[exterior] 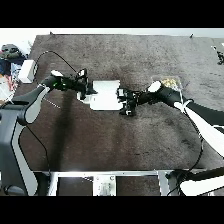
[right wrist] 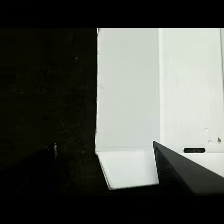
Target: Fold the box and place the chain.
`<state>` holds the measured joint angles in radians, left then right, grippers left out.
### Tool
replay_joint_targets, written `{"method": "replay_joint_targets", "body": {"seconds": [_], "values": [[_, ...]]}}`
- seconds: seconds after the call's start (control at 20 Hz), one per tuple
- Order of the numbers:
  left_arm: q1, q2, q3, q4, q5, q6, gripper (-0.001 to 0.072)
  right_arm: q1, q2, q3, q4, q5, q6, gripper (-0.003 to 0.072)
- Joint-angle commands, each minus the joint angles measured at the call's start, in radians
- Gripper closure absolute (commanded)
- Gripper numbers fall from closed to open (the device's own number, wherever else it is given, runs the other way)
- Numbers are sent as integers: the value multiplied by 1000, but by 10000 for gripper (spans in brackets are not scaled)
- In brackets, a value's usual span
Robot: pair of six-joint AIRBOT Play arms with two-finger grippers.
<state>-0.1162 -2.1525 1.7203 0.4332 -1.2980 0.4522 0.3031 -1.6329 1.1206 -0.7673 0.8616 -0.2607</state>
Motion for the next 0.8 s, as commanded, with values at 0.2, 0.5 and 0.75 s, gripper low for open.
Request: {"method": "replay_joint_targets", "body": {"seconds": [0.2,0.5,0.75], "values": [[1,1,0,0,0,0,698,41,-35,-13,89,-251,-27,-29],[1,1,0,0,0,-6,697,5,26,-3,169,-219,-44,-29],[1,1,0,0,0,-7,698,-31,25,9,237,-187,-83,-29]]}}
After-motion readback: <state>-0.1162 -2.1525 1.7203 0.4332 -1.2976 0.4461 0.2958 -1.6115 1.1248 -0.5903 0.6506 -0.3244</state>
